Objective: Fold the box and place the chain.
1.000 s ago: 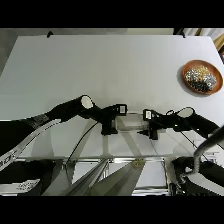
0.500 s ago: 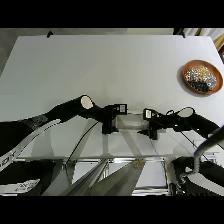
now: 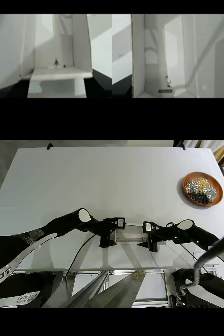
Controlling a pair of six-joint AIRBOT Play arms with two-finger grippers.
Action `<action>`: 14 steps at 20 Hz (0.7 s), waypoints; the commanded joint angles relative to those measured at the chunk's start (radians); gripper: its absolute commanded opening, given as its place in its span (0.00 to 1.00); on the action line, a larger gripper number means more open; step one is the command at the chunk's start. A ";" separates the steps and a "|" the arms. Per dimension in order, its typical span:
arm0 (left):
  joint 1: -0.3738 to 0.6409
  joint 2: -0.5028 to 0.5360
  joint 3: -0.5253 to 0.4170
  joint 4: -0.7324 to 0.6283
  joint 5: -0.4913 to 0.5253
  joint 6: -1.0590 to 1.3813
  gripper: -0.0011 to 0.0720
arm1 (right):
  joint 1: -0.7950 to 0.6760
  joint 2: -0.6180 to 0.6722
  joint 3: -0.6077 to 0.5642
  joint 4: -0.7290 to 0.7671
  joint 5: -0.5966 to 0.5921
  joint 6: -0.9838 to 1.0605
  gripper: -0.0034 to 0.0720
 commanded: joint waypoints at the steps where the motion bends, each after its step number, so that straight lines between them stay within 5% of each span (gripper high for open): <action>1: 0.001 0.001 -0.065 -0.033 0.023 0.082 0.97 | 0.000 0.000 0.000 0.005 0.001 0.007 0.50; 7: 0.001 0.002 -0.080 -0.209 0.069 0.201 0.97 | 0.000 0.000 0.000 0.005 0.001 0.007 0.50; 14: 0.007 0.002 -0.080 -0.243 0.057 0.209 0.97 | 0.000 0.000 0.000 0.005 0.001 0.007 0.50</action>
